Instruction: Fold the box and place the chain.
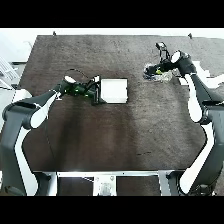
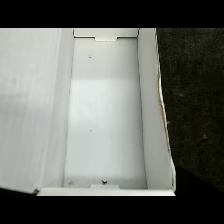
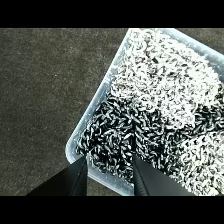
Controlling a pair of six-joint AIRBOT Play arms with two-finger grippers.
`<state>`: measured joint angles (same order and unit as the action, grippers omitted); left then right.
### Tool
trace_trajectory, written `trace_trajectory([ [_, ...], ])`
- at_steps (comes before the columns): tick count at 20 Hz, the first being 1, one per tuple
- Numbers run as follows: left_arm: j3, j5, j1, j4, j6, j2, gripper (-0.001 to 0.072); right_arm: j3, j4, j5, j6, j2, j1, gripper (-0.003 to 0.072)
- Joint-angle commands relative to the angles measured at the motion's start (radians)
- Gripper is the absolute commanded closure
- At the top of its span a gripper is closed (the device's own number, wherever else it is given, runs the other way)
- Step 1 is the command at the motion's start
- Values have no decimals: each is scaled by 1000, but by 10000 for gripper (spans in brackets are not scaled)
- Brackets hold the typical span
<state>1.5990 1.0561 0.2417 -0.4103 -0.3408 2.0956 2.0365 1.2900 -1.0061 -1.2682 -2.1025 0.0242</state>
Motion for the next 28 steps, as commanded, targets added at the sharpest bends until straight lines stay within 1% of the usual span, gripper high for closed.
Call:
trace_trajectory([
  [1, 0, 0, 0, 0, 0, -1, 350, 0, 0, -14, 16, -12, -4, 376],
  [4, 0, 0, 0, 0, 0, -1, 350, 0, -1, -15, 20, -12, -6, 471],
  [6, 0, 0, 0, 0, 0, -1, 350, 0, 0, -19, 20, -11, -13, 570],
  [9, 0, 0, 0, 0, 0, -1, 350, 0, 1, -35, 20, -11, -13, 624],
  [10, 0, 0, 0, 0, 0, -1, 350, 0, 5, -35, 20, -11, -13, 676],
  [14, 0, 0, 0, 0, 0, -1, 350, 0, 65, -80, 19, 12, -13, 678],
  [21, 0, 0, 0, 0, 0, -1, 350, 0, 71, -83, -8, 151, -19, 680],
  [25, 0, 0, 0, 0, 0, -1, 350, 0, 71, -117, -15, 303, -56, 680],
  [28, 0, 0, 0, 0, 0, -1, 350, 0, 72, -101, -13, 478, -118, 680],
])
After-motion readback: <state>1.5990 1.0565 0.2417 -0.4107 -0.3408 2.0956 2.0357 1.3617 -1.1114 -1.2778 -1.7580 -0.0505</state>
